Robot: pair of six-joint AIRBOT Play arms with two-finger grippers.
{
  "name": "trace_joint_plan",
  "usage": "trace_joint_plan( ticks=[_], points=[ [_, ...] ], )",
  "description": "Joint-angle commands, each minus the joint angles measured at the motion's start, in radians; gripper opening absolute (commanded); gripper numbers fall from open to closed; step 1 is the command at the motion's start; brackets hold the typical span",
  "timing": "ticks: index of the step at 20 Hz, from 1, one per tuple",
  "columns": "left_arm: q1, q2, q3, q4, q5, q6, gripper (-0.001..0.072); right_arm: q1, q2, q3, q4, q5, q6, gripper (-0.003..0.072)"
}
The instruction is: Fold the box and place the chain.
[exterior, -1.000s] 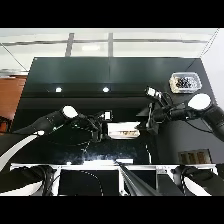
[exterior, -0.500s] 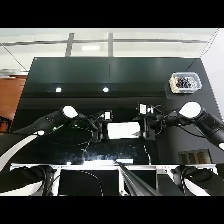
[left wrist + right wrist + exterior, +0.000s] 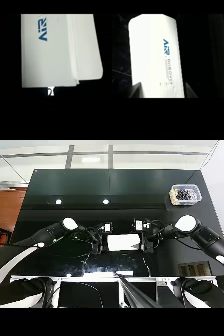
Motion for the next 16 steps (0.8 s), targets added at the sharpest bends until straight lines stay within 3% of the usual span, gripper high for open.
trace_joint_plan(
  ticks=[1, 4, 5, 6, 16],
  points=[
    [0.000, -0.001, 0.000, 0.000, 0.000, 0.000, 0.0509, 0.002, -0.003, 0.000, 0.047, -0.004, 0.005, 0.0415],
    [0.000, -0.001, 0.000, 0.000, -0.001, 0.000, 0.0509, 0.002, -0.003, 0.000, 0.062, -0.003, 0.029, 0.0384],
    [0.000, -0.001, 0.000, 0.000, 0.000, 0.000, 0.0509, 0.002, -0.003, 0.000, 0.061, 0.002, 0.040, 0.0210],
    [0.000, -0.001, 0.000, 0.000, 0.000, 0.000, 0.0509, 0.002, -0.003, 0.000, 0.061, 0.007, 0.052, 0.0192],
    [0.000, -0.001, 0.000, 0.000, 0.000, 0.000, 0.0509, 0.002, -0.018, -0.001, 0.060, 0.013, 0.065, 0.0191]
  ],
)
